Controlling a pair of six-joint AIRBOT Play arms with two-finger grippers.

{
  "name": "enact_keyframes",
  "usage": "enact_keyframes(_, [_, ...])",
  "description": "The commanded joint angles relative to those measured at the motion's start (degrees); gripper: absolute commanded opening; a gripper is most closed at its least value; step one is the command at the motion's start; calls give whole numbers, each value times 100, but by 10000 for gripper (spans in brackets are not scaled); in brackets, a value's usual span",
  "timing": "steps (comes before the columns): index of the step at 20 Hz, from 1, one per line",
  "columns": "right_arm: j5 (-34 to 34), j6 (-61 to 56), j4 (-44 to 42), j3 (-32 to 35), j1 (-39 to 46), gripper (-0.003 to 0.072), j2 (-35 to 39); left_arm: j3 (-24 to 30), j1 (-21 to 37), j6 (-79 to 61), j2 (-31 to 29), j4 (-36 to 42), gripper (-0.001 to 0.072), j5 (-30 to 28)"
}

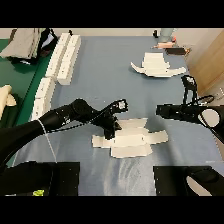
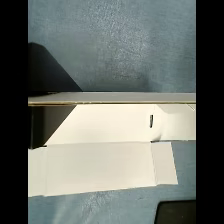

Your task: Fold the box.

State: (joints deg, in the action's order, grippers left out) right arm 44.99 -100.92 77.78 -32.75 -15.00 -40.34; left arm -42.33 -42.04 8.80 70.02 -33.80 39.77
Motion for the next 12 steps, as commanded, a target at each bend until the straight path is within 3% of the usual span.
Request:
enact_keyframes(1, [4,4,-4,0,-2,3,0,2,-13,201,4,-116,14,310])
enact_keyframes(9, [96,2,-7,-2,-2,3,-2,2,-13,275,2,-92,15,525])
enact_keyframes(12, [798,-2,0,-2,-2,3,0,2,-13,271,2,-92,15,525])
